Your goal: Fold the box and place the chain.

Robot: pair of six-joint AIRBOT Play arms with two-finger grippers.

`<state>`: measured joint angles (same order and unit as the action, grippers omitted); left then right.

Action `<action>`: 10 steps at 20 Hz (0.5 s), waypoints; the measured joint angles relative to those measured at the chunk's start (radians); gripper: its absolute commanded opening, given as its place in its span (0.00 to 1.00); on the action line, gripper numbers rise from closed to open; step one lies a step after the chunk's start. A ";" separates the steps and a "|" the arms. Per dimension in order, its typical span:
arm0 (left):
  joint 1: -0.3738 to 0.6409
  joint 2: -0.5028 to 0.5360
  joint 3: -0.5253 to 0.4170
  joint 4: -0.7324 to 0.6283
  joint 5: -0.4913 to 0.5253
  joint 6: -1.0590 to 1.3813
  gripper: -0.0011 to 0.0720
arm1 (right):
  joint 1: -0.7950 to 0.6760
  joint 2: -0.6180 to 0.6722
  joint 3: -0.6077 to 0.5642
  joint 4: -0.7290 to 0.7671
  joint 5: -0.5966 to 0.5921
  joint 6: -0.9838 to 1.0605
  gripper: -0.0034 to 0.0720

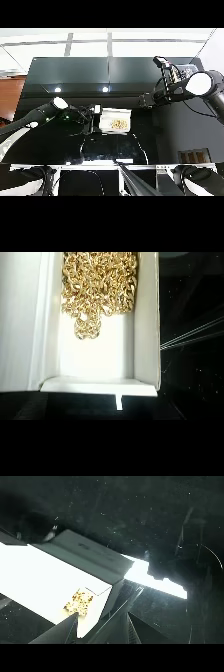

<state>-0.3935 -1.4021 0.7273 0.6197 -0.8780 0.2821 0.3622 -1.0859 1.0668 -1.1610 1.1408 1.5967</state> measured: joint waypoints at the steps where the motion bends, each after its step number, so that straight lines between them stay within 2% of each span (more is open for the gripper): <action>1: -0.010 0.000 0.000 0.000 0.006 0.001 0.83 | 0.000 0.000 0.000 0.000 -0.002 0.000 0.52; 2: -0.019 0.000 0.000 0.000 0.013 0.003 0.56 | 0.000 0.000 0.000 0.000 -0.002 0.000 0.52; 3: -0.026 0.000 0.000 0.000 0.019 0.006 0.47 | 0.000 0.000 0.000 0.000 -0.003 0.000 0.52; 4: -0.031 0.000 0.000 0.000 0.023 0.006 0.47 | 0.000 0.000 0.000 0.000 -0.003 0.000 0.52; 5: -0.034 0.000 0.000 0.000 0.025 0.003 0.47 | 0.000 0.000 0.000 -0.001 -0.006 0.000 0.59; 6: -0.036 0.000 0.000 -0.001 0.029 0.003 0.47 | 0.000 0.000 0.000 -0.002 -0.013 0.000 0.87; 7: -0.038 0.000 0.000 -0.001 0.030 0.003 0.47 | 0.000 -0.002 0.000 -0.002 -0.025 0.000 0.93; 10: -0.040 0.000 0.000 -0.003 0.032 0.000 0.47 | 0.000 -0.027 0.000 0.000 -0.079 -0.004 0.92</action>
<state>-0.4339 -1.4025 0.7277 0.6167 -0.8455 0.2821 0.3626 -1.1130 1.0668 -1.1610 1.0618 1.5929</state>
